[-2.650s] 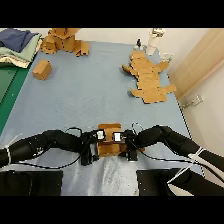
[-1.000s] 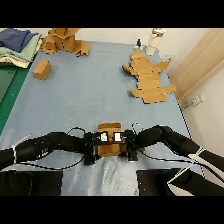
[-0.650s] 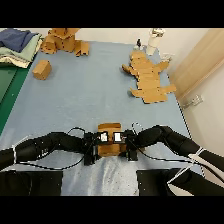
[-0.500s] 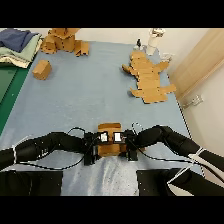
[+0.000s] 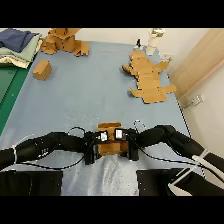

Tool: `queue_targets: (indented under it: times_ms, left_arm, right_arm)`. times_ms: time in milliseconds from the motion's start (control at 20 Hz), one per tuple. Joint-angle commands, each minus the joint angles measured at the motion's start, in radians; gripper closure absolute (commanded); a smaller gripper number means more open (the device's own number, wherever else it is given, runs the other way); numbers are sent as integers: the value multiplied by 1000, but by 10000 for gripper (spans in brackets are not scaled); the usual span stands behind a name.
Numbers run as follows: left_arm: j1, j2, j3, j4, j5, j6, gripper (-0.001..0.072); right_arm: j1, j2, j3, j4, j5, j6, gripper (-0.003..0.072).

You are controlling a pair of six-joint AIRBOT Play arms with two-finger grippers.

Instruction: Fold the box.

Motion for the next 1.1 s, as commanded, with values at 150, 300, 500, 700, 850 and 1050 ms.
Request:
queue_targets:
  times_ms: [150,300,500,700,850,1050]
  left_arm:
    - [0,0,0,1,10,0,241]
    - [0,0,0,1,10,0,241]
    - [0,0,0,1,10,0,241]
    - [0,0,0,1,10,0,241]
    - [0,0,0,1,10,0,241]
    - [0,0,0,1,10,0,241]
  right_arm:
    - [-4,192,3,-180,-153,261,-31]
    - [-4,298,3,-62,-325,313,-25]
    - [-4,395,3,122,-347,766,-13]
    - [3,426,3,134,-344,1103,-13]
    - [3,421,3,134,-304,1153,-13]
    - [3,420,3,134,-207,1211,-13]
